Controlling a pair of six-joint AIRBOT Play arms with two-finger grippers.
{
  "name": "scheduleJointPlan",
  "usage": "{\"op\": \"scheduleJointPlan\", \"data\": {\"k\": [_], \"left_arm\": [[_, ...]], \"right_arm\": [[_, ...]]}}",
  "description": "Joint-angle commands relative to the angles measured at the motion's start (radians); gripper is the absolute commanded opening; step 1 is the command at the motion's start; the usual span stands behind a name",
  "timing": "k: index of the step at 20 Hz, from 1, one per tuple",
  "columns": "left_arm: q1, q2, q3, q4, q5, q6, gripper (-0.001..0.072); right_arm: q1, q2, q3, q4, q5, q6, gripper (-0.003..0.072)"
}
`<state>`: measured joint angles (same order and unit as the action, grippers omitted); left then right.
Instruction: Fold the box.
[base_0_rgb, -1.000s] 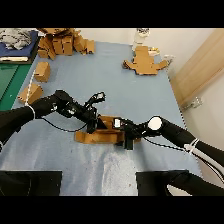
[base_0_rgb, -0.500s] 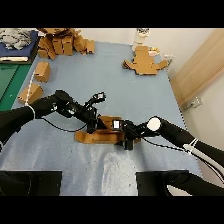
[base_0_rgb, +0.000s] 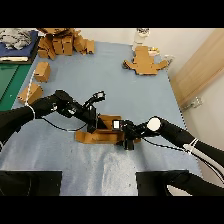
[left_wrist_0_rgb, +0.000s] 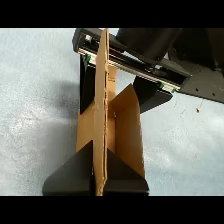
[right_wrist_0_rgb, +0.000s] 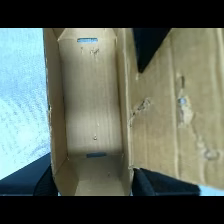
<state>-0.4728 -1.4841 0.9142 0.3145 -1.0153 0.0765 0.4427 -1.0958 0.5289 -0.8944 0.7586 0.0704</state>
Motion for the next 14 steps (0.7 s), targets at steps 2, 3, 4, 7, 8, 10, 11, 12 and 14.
{"op": "scheduleJointPlan", "data": {"k": [2, 3, 4, 7, 8, 10, 11, 12, 14], "left_arm": [[0.000, 0.000, 0.001, 0.000, 0.010, -0.036, 0.0014], [0.001, 0.000, 0.001, 0.002, 0.010, -0.042, 0.0014], [0.001, 0.000, 0.001, 0.002, 0.010, -0.042, 0.0015], [0.002, 0.000, 0.002, 0.001, 0.014, -0.108, 0.0380], [0.005, 0.000, 0.002, 0.002, 0.013, -0.112, 0.0381], [0.013, 0.003, 0.002, 0.012, 0.009, -0.122, 0.0381], [0.021, 0.010, 0.003, 0.028, -0.003, -0.125, 0.0381], [0.032, 0.026, 0.003, 0.058, -0.016, -0.154, 0.0382], [0.061, 0.077, 0.003, 0.185, -0.026, -0.251, 0.0382]], "right_arm": [[0.001, 0.000, -0.001, 0.000, -0.004, 0.000, 0.0576], [0.001, 0.000, -0.001, 0.000, -0.004, 0.000, 0.0576], [0.001, 0.000, -0.001, 0.000, -0.004, 0.000, 0.0576], [0.001, 0.000, -0.001, 0.000, -0.004, 0.000, 0.0576], [0.001, 0.000, -0.001, 0.000, -0.004, 0.000, 0.0576], [0.001, 0.000, -0.001, -0.001, -0.004, 0.000, 0.0576], [0.001, 0.000, -0.001, -0.002, -0.003, 0.000, 0.0576], [0.001, 0.000, -0.001, -0.002, -0.003, 0.000, 0.0576], [0.001, 0.000, -0.001, -0.003, -0.003, 0.000, 0.0576]]}}
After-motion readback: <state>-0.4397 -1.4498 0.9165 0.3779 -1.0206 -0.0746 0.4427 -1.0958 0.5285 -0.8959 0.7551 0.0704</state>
